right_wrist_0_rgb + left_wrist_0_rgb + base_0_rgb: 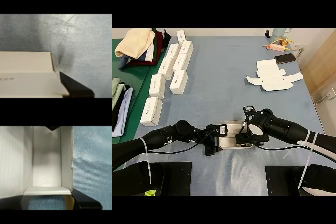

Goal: Fold the box.

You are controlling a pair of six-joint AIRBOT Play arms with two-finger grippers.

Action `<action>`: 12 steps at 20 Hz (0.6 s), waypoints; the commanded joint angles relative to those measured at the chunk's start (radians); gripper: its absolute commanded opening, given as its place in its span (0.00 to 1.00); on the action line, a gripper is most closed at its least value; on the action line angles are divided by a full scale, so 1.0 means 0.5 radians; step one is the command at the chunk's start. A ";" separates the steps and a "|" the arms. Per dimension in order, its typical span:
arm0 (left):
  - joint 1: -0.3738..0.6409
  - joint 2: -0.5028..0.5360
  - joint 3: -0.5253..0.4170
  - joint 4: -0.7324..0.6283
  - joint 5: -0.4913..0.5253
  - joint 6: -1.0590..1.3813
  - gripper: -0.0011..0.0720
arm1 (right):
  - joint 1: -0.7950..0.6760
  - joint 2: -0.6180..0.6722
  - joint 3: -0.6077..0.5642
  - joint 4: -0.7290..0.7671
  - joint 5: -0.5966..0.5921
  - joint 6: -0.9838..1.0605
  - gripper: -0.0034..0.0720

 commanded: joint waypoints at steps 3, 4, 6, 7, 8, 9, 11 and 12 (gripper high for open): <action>0.000 0.001 0.002 0.000 0.001 0.001 0.63 | -0.033 0.142 0.101 -0.005 0.130 -0.082 0.68; 0.000 0.001 0.002 0.000 0.001 0.001 0.63 | -0.050 0.196 0.151 -0.051 0.219 -0.101 0.68; 0.000 0.001 0.002 0.000 0.001 0.001 0.63 | -0.092 0.310 0.242 -0.175 0.369 -0.109 0.68; 0.000 0.000 0.002 0.000 0.001 0.001 0.63 | -0.117 0.370 0.275 -0.232 0.404 -0.114 0.68; 0.000 0.001 0.002 0.000 0.001 0.001 0.63 | -0.155 0.431 0.294 -0.280 0.418 -0.142 0.65; 0.000 0.001 0.002 0.000 0.001 0.001 0.63 | -0.206 0.476 0.295 -0.285 0.422 -0.198 0.43; 0.000 0.001 0.002 0.000 0.001 0.001 0.63 | -0.365 0.497 0.295 -0.281 0.468 -0.381 0.23; 0.000 0.001 0.002 0.000 0.001 0.001 0.63 | -0.468 0.472 0.295 -0.274 0.474 -0.494 0.13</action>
